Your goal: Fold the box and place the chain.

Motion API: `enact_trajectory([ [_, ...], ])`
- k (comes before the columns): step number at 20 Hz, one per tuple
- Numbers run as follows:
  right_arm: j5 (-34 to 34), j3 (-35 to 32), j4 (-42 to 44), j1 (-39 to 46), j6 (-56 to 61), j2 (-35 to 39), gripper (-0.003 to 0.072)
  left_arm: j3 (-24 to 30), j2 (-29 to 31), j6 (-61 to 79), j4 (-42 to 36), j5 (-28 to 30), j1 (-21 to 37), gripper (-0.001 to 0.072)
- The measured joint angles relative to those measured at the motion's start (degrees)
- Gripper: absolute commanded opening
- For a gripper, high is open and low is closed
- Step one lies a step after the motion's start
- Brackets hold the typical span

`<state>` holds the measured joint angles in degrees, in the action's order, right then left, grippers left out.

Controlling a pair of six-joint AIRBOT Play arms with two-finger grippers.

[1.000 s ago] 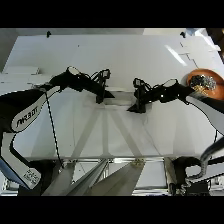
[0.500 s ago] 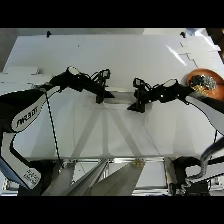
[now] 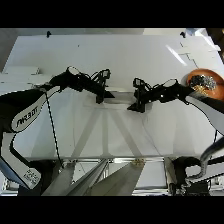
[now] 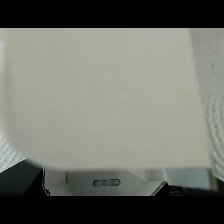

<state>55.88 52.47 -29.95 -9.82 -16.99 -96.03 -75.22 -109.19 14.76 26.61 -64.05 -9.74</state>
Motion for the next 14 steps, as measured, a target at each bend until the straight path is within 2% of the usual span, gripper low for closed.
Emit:
enact_trajectory([
  [12, 0.1, 0.0, 0.0, 0.0, 0.0, 0.0, 0.0495, 0.0, 0.0, 0.0, -0.2, 0.0, 0.0, 0.0014],
  [14, 0.1, 0.0, 0.0, 0.0, 0.0, 0.0, 0.0495, 0.0, 0.0, 0.0, -0.4, 0.0, 0.0, 0.0040],
])
